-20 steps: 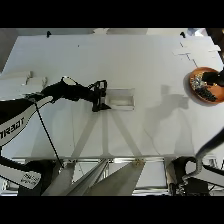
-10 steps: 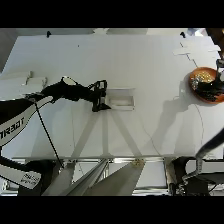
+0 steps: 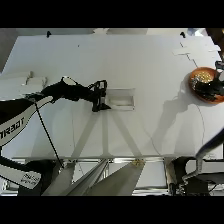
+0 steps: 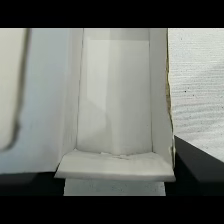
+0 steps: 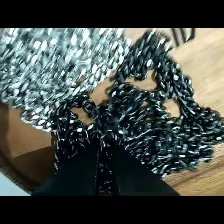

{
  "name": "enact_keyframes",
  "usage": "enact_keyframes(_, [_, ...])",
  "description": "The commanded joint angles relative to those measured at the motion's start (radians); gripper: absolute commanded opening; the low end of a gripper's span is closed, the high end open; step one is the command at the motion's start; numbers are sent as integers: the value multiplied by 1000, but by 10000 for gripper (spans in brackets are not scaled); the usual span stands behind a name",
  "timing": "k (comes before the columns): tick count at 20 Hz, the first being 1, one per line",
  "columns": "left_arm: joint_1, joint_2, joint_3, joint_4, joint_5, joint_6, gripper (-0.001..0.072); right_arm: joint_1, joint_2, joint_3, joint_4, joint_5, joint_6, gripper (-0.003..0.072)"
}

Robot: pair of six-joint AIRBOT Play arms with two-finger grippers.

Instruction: Fold the box and place the chain.

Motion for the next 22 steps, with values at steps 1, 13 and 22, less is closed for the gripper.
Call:
enact_keyframes(1, [-1,0,0,0,0,0,328,0,130,2,-5,16,-63,5])
enact_keyframes(13, [-1,0,0,0,0,0,328,96,470,2,160,504,-257,4])
enact_keyframes(22, [-1,0,0,0,0,0,328,581,482,2,217,511,-222,4])
